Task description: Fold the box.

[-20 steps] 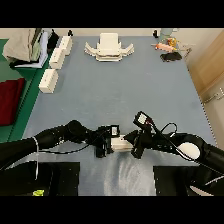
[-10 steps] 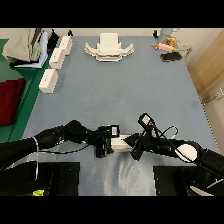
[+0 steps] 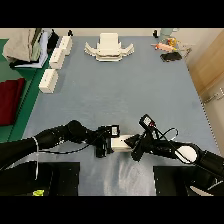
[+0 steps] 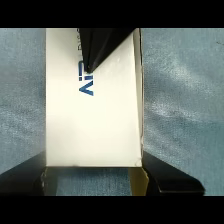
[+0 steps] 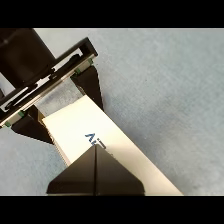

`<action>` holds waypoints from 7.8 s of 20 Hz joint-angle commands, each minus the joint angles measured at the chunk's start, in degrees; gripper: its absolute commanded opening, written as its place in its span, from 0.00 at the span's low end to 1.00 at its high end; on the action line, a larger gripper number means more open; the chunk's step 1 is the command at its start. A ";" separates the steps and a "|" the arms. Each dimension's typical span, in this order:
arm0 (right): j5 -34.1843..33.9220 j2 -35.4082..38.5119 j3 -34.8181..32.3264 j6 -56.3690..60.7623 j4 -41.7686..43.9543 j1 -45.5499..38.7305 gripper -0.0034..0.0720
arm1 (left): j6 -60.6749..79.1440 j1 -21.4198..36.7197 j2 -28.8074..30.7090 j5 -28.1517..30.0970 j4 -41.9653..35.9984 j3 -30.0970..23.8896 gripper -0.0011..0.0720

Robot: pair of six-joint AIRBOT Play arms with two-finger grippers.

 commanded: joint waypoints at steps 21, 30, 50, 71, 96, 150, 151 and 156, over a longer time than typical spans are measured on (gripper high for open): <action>-1.51 7.58 -0.48 -2.56 0.90 0.04 0.05 | -0.02 0.07 -0.02 -0.02 0.00 0.00 0.60; 0.11 2.19 -0.50 -4.55 1.09 0.07 0.05 | -0.02 0.07 -0.02 0.00 0.00 0.00 0.60; -6.23 0.46 0.00 -5.09 1.22 3.93 0.05 | -0.02 0.07 -0.02 -0.02 0.00 0.00 0.60; 37.27 -17.75 31.71 44.81 -49.40 -21.38 0.05 | 0.07 0.07 -0.02 0.09 0.02 0.00 0.60; 39.08 -23.08 37.83 61.00 -50.73 -21.90 0.05 | -63.19 59.84 30.62 -16.70 50.80 1.36 0.60; 39.08 -23.08 37.83 61.00 -50.73 -21.90 0.05 | -50.36 63.25 -20.24 12.39 34.07 28.61 0.61; 39.08 -23.08 37.83 61.00 -50.73 -21.90 0.05 | -50.36 63.25 -20.41 12.41 33.90 28.61 0.61; 39.08 -23.08 37.83 61.00 -50.73 -21.90 0.05 | -50.36 63.25 -21.16 12.46 33.22 28.61 0.90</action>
